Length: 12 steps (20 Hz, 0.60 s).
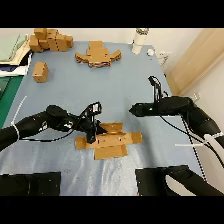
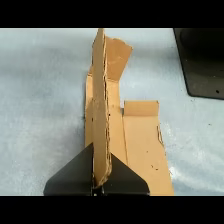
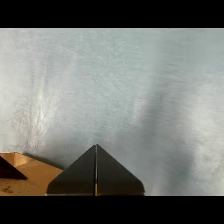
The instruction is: Fold the box.
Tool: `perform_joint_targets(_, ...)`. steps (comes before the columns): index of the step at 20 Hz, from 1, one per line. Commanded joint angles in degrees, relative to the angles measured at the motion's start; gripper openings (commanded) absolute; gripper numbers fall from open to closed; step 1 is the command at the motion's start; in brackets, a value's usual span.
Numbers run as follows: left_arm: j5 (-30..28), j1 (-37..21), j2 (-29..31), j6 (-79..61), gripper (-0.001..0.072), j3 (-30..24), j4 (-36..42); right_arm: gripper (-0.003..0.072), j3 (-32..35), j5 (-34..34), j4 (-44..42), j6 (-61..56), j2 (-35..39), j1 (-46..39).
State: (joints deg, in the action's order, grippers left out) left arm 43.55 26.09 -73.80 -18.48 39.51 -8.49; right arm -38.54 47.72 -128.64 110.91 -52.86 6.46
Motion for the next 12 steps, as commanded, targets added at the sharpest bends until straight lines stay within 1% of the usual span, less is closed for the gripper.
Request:
perform_joint_targets(1,-0.17,0.0,0.04,-1.68,0.001,-1.44,0.7,0.0004,-0.07,-2.34,-0.22,-0.15,-0.39,1.9)
perform_joint_targets(4,-1.25,-0.07,-0.83,-1.66,0.0011,-1.38,0.76,0.0004,-0.07,-2.25,-0.22,-0.15,-0.39,1.9)
perform_joint_targets(7,-0.52,-0.04,-2.73,-1.18,0.0011,-1.38,0.74,0.0004,-0.07,-2.23,-0.2,-0.13,-0.39,1.9)
perform_joint_targets(12,-0.52,-0.11,-2.84,-1.01,0.0012,-1.38,0.57,0.0004,-0.07,-1.88,-0.2,-0.13,-0.37,1.88)
